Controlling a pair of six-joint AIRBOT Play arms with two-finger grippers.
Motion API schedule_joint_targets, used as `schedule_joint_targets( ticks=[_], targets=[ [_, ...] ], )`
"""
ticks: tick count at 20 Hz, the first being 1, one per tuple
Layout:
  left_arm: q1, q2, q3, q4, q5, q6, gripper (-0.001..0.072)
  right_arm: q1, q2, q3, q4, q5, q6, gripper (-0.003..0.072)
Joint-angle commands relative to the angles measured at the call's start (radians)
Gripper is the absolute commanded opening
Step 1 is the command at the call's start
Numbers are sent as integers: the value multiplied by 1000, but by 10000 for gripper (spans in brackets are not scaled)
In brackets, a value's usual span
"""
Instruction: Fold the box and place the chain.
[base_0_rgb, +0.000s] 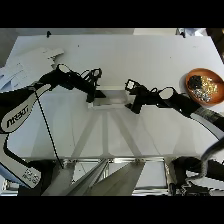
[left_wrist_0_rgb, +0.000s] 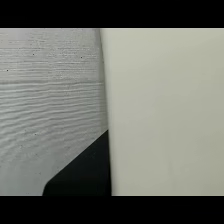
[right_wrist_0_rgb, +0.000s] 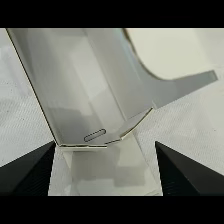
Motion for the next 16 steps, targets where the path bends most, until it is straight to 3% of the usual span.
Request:
schedule_joint_targets(
  ticks=[1, 5, 16],
  targets=[
    [0, 0, 0, -2, 0, 0, 12, -1, 0, 1, 4, -10, 4, 694],
    [0, 0, 0, -2, 0, 0, 12, 2, 0, 1, -13, 2, 0, 720],
    [0, 0, 0, -2, 0, 0, 12, 0, -4, 1, -69, 89, -10, 702]
  ],
)
